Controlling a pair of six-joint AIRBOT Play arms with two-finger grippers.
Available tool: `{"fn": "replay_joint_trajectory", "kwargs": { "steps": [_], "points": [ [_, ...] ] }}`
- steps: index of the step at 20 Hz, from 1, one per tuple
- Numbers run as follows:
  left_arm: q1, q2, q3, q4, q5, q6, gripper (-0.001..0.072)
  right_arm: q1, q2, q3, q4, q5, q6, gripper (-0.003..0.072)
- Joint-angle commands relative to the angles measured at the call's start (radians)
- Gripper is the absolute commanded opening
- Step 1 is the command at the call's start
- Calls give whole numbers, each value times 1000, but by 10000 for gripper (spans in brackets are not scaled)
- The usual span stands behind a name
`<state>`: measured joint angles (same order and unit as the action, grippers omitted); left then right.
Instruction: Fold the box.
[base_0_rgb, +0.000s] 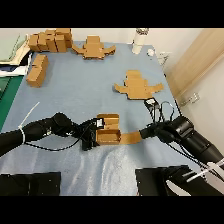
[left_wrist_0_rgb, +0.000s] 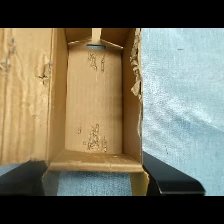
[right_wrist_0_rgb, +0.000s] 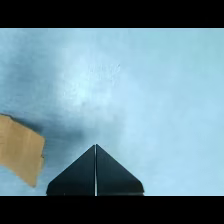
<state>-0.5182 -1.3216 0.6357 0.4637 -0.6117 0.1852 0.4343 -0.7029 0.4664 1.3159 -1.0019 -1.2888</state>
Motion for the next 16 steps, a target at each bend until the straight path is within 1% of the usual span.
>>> {"fn": "replay_joint_trajectory", "kwargs": {
  "steps": [1,3,6,9,14,15,16],
  "points": [
    [0,0,1,0,0,1,372,-51,-58,-40,332,79,-33,2],
    [0,0,1,0,0,1,372,-43,-121,-40,483,136,-112,2],
    [1,0,1,0,1,1,372,-39,-188,-40,579,161,-172,2],
    [0,0,1,0,0,1,372,-39,-171,-29,593,157,-180,3],
    [0,0,1,0,0,1,372,-39,-81,25,598,145,-179,4],
    [0,0,1,0,0,1,372,-39,-72,34,607,144,-179,26],
    [0,0,1,0,0,1,372,-39,-68,39,623,144,-180,127]
  ]
}}
